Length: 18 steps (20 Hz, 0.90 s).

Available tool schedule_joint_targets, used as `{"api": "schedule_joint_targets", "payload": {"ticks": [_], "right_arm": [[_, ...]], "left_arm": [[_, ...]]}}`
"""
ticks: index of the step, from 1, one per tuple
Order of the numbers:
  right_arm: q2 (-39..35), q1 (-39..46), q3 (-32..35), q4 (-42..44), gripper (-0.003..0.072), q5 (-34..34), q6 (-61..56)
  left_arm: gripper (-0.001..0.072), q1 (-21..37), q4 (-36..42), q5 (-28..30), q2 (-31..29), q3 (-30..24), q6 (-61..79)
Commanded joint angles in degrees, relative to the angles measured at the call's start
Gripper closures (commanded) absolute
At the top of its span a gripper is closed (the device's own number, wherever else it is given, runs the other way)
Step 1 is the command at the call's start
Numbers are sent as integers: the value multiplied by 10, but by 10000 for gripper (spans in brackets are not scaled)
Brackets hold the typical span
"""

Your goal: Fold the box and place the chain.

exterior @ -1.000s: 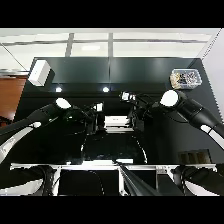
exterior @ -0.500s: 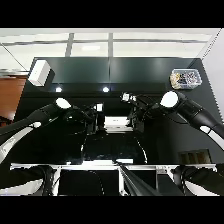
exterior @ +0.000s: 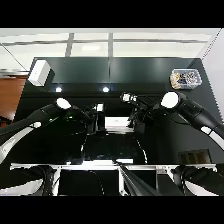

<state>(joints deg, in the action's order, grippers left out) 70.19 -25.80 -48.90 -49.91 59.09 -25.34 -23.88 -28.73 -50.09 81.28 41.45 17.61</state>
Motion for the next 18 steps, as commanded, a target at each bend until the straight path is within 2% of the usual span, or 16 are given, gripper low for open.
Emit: {"api": "schedule_joint_targets", "payload": {"ticks": [1, 7, 9, 12, 13, 14, 16, 18], "right_arm": [[1, 0, 1, -1, 381, 2, -4], [7, 0, 9, 7, 381, -4, -17], [-12, 1, 9, 15, 381, -2, -53], [-68, 20, 5, 14, 383, 12, -169], [-82, 37, 6, 15, 425, 35, -222], [-87, 58, 10, 18, 667, 75, -264], [-87, 92, 46, 76, 671, 128, -279], [-83, 106, 102, 209, 671, 104, -252]], "left_arm": [[226, 0, 0, 1, 0, 0, 0], [226, 0, 0, 1, 0, 0, 0], [227, 0, 0, 1, 0, 0, 0], [226, 0, 0, 0, 0, 0, 0], [226, 0, 0, 0, 0, 0, 0], [226, 0, 0, 1, 0, 0, 0], [226, 0, 0, 1, 0, 0, 0], [226, 0, 0, 1, 0, 0, 0]]}}
